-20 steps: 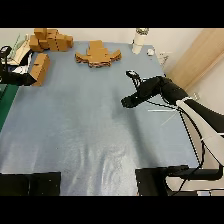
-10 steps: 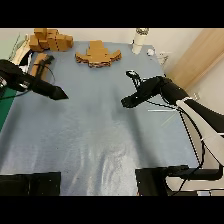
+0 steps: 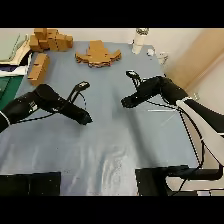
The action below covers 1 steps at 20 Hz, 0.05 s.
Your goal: Fold the box.
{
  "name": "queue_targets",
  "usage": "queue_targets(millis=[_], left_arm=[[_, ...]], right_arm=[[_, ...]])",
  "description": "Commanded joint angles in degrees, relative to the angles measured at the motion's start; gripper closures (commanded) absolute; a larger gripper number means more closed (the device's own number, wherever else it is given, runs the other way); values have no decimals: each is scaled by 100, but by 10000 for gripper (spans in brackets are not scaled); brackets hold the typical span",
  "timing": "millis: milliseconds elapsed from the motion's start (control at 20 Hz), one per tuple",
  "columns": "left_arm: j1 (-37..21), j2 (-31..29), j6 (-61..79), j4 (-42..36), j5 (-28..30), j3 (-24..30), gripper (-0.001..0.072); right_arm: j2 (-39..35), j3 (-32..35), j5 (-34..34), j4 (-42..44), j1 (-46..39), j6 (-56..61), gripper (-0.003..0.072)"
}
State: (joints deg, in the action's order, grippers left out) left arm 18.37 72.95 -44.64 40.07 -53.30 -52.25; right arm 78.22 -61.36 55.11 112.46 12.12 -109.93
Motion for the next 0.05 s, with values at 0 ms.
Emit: queue_targets(millis=[0], left_arm=[[348,-20,-20,-24,-9,59,698]], right_arm=[[4,-4,-2,2,2,0,683]])
